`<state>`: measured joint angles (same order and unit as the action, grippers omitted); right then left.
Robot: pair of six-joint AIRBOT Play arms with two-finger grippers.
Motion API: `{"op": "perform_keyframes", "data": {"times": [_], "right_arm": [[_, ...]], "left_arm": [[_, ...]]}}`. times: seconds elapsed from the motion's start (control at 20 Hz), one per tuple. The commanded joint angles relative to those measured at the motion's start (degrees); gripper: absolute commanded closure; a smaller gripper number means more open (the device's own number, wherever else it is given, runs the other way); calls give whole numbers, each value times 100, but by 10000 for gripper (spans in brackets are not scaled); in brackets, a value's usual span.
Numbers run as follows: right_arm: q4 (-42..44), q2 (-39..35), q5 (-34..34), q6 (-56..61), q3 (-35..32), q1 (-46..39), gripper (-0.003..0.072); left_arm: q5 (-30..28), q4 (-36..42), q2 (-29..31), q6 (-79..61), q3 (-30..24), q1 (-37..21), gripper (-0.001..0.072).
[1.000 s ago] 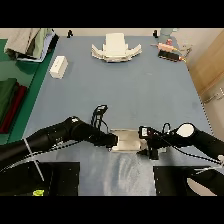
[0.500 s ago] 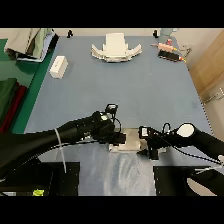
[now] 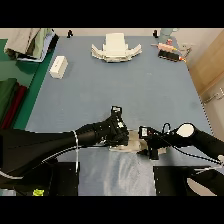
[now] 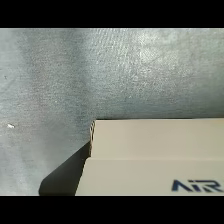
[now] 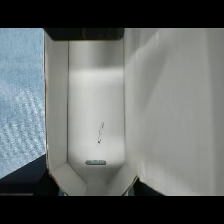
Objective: Fold the box.
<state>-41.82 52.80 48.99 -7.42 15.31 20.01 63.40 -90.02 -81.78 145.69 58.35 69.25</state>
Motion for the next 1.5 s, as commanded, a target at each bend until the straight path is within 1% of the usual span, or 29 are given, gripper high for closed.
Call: {"op": "perform_keyframes", "data": {"times": [0.0,0.15,0.2,0.25,0.3,0.45,0.6,0.7,0.75,0.8,0.85,0.95,1.0,1.05,1.1,1.25,1.35,1.4,1.45], "right_arm": [[4,-2,2,9,4,0,141],[4,0,2,7,4,0,141],[4,0,2,7,4,0,141],[4,-2,2,7,4,0,141],[4,0,2,7,4,0,142],[4,-2,2,7,4,0,141],[4,-2,2,7,4,0,142],[4,-2,2,7,4,0,142],[4,-2,2,7,4,0,142],[4,-2,2,7,4,0,142],[7,-2,2,7,4,0,142],[4,-2,2,7,4,0,141],[4,-2,2,7,4,0,141],[4,-2,2,7,4,0,142],[4,-2,2,7,4,0,141],[4,0,2,7,4,0,142],[4,-2,2,7,4,0,142],[4,-2,2,7,4,0,141],[4,-2,2,7,4,0,142]], "left_arm": [[125,-46,-37,131,66,55,696],[125,-44,-35,72,190,55,683],[131,-44,-35,48,254,55,417],[170,-42,-35,55,315,55,245],[229,-22,-33,52,374,55,227],[680,-26,87,-57,531,52,222],[1390,-87,549,-127,616,-39,222],[2000,-249,1010,-127,619,-166,223],[2343,-332,1241,-140,619,-251,261],[2745,-345,1478,-378,619,-369,468],[3136,-345,1674,-752,619,-509,699],[3694,-345,1915,-1403,619,-835,695],[3738,-343,1974,-1731,616,-1003,696],[3624,-345,1989,-2098,616,-1158,696],[3355,-345,1987,-2496,610,-1272,696],[1895,-350,1987,-3939,393,-1333,696],[1259,-330,1989,-4723,127,-1252,696],[1051,142,2055,-5320,-31,-1340,697],[776,817,2214,-6083,-326,-1604,698]]}}
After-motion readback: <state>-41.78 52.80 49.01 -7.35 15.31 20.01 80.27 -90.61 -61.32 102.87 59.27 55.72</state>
